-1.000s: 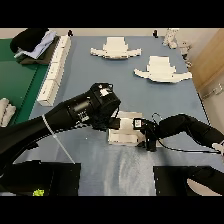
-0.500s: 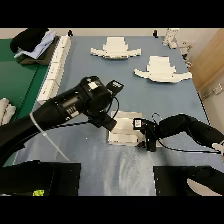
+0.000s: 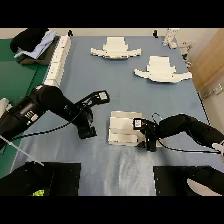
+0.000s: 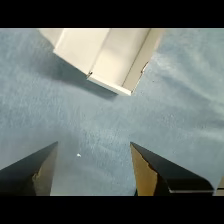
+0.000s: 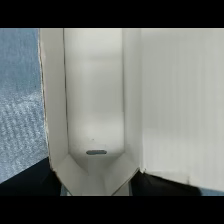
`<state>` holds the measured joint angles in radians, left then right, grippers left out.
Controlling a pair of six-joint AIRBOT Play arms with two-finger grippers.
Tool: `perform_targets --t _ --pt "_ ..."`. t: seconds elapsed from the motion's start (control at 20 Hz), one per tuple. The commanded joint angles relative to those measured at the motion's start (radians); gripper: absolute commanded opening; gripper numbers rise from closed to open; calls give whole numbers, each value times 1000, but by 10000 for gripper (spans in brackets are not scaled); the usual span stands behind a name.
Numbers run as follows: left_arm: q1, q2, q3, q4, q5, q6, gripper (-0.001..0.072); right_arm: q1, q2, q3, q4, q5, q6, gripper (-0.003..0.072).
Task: Fold the box.
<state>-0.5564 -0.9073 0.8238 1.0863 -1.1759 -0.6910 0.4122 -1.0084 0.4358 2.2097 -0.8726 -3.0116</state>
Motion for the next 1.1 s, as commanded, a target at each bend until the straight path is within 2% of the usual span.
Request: perform_targets --t 0.0,0.15,0.3,0.6,0.8,1.05 --pt "80 1 -139 -199 142 439 692 1 0 -1 0 0 0 522" --pt "84 -71 -224 -338 259 671 693 1 0 -1 0 0 0 521" --pt "84 -150 -256 -431 287 862 693 1 0 -1 0 0 0 521" --pt "75 -237 -256 -514 337 886 692 1 0 -1 0 0 0 522" --pt "39 -244 -257 -514 341 886 692 1 0 -1 0 0 0 522" --pt "-4 -267 -257 -515 394 886 692 1 0 -1 0 0 0 522"
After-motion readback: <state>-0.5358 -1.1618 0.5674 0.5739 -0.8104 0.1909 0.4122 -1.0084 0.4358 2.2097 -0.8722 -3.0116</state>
